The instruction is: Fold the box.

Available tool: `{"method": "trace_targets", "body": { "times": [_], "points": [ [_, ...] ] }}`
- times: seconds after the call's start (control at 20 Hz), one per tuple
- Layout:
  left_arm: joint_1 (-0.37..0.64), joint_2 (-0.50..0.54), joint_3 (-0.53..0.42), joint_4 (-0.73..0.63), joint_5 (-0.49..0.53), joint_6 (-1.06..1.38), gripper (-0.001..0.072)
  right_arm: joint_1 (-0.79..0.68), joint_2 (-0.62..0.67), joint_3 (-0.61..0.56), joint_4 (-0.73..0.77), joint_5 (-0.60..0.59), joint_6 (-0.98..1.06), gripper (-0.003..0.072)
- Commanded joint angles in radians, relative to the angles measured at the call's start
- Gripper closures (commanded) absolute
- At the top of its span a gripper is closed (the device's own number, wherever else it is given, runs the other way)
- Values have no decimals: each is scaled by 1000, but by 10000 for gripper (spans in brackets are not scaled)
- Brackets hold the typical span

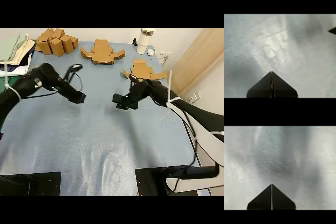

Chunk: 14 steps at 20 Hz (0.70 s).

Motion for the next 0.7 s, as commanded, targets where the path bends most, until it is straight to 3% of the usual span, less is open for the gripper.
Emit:
{"method": "trace_targets", "body": {
  "times": [0.0,0.65],
  "points": [
    [-72,-18,2,-10,26,-101,696,38,-98,101,-25,-67,-54,683],
    [-71,-19,2,-32,31,-103,696,64,-113,108,-28,-82,-82,683]
  ]
}}
